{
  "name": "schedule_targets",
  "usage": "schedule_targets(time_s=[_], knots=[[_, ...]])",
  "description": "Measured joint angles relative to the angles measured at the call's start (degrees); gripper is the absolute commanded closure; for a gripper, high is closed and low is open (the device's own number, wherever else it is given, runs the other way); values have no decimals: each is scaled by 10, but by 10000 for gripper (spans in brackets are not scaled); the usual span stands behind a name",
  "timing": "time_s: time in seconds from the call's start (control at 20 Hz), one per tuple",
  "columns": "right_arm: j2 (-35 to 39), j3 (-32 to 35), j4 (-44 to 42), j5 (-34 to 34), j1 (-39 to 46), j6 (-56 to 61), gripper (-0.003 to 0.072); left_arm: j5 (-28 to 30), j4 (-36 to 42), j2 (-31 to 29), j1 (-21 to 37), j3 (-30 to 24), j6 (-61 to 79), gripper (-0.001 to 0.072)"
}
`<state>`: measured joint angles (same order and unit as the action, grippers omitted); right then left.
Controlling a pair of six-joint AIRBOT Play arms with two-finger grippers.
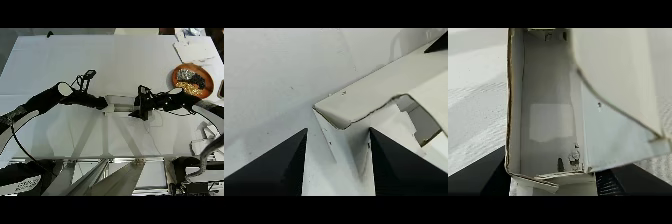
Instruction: Fold the box and place the chain.
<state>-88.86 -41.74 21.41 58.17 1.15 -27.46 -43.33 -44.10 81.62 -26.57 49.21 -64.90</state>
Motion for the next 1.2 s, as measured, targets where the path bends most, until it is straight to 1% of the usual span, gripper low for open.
schedule_targets(time_s=[0.25,0.3,0.4,0.45,0.55,0.6,0.65,0.95,1.0,1.05,1.1,1.2], knots=[[0,0,-2,0,0,1,225,15,-14,0,-6,0,-13,275],[0,0,-2,0,0,2,225,21,-16,0,-6,0,-15,320],[0,0,-4,-1,0,2,225,28,-23,0,-6,0,-21,316],[0,0,-4,-1,0,2,225,29,-28,0,-6,0,-25,304],[0,0,-4,-1,0,2,225,29,-36,0,-7,0,-35,196],[0,0,-4,-1,0,2,225,27,-40,-2,-7,1,-40,180],[0,0,-4,-1,0,2,225,23,-44,-4,-7,3,-42,166],[0,0,-3,-1,0,2,225,5,-43,-18,-6,8,-55,165],[0,0,-3,-1,0,2,225,2,-44,-19,-6,9,-57,145],[0,0,-3,-1,0,2,225,-2,-43,-19,-7,9,-57,95],[0,0,-3,-1,0,2,225,-9,-43,-20,-6,9,-56,62],[0,0,-2,-1,0,2,225,-24,-44,-19,-7,9,-52,62]])
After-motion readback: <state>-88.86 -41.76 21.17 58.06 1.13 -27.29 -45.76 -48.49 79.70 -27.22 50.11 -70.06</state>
